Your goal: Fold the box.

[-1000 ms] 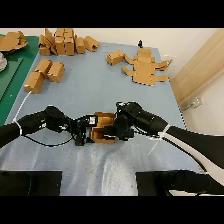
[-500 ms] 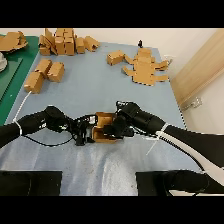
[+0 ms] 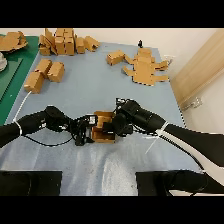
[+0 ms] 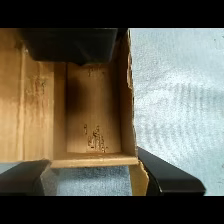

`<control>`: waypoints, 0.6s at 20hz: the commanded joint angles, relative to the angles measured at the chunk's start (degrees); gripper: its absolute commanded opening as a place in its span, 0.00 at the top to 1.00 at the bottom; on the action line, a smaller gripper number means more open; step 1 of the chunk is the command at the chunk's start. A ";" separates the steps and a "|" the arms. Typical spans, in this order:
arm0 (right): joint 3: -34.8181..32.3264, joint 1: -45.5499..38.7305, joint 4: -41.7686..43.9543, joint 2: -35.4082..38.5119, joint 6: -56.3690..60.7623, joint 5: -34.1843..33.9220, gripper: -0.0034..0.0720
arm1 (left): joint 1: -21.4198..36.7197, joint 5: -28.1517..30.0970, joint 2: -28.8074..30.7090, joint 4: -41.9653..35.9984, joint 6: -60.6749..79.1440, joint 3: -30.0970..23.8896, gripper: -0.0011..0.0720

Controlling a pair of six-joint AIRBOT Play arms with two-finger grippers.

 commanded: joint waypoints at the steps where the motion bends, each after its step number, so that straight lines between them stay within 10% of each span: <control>1: 1.88 0.02 -0.20 0.04 -0.22 -2.29 0.47 | 0.04 -0.04 -0.04 -0.02 0.02 0.04 0.47; 10: 4.02 0.11 -1.03 7.26 -1.11 -7.10 0.32 | 0.04 -0.04 -0.04 -0.02 0.02 0.04 0.47; 12: 3.98 0.11 -0.98 9.44 -0.94 -9.09 0.80 | 0.04 -0.04 -0.04 -0.02 0.02 0.04 0.47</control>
